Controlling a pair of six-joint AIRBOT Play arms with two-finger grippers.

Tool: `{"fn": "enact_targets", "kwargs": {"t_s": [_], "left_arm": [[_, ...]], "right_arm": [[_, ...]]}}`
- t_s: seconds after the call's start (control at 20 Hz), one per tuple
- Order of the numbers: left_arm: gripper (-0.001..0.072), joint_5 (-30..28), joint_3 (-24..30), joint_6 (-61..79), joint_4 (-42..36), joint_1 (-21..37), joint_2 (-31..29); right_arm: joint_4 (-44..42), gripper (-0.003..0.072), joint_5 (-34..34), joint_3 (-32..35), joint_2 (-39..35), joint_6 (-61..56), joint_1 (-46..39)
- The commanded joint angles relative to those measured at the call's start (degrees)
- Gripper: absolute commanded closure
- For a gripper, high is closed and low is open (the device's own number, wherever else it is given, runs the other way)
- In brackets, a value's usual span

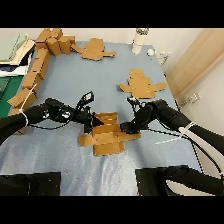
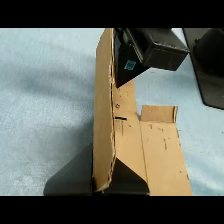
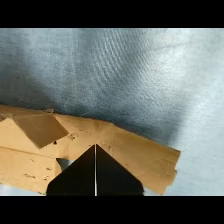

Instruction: Fold the box.

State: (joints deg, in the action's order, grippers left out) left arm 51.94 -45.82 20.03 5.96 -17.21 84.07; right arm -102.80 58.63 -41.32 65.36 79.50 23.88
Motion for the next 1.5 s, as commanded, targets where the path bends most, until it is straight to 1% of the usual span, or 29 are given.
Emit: {"fn": "enact_targets", "kwargs": {"t_s": [0.0, 0.25, 0.5, 0.9, 1.05, 1.2, 1.3, 1.35, 1.4, 1.45], "left_arm": [[0.0697, -1.2, 0.2, -0.1, 0.1, -0.9, -0.2], [0.0698, -3.5, 2.0, 0.2, 0.5, -1.8, -1.9], [0.0698, -3.3, 2.6, -0.5, 2.8, -3.1, -2.5], [0.0696, -2.2, 2.6, -1.6, 2.9, -3.1, -2.9], [0.0695, -2.0, 2.6, -1.9, 2.8, -3.1, -2.9], [0.0695, -2.0, 2.6, -1.9, 2.8, -3.1, -2.9], [0.0695, -2.0, 2.6, -1.9, 2.8, -3.1, -2.9], [0.0695, -2.0, 2.6, -1.9, 2.8, -3.1, -2.9], [0.0695, -2.0, 2.6, -1.9, 2.8, -3.1, -2.9], [0.0695, -2.0, 2.6, -1.9, 2.8, -3.1, -2.9]], "right_arm": [[0.0, 0.0683, -0.7, 0.0, 0.0, 0.0, 0.1], [0.4, 0.0683, -1.4, 0.0, 0.0, 0.0, 0.1], [0.5, 0.0683, -2.4, 0.0, 0.0, 0.0, 0.1], [1.6, 0.0683, -1.8, -0.4, -0.3, 0.0, 0.1], [2.7, 0.0683, 2.4, -2.1, -2.1, -1.1, 0.1], [5.0, 0.0683, 11.8, -4.9, -6.0, -8.3, 0.1], [5.2, 0.0683, 16.6, -4.9, -9.7, -10.0, 0.5], [6.0, 0.0683, 18.0, -4.6, -11.8, -10.2, 1.3], [7.6, 0.0684, 17.1, -3.5, -14.2, -9.3, 3.3], [9.2, 0.0683, 14.4, -1.9, -16.3, -6.5, 5.8]]}}
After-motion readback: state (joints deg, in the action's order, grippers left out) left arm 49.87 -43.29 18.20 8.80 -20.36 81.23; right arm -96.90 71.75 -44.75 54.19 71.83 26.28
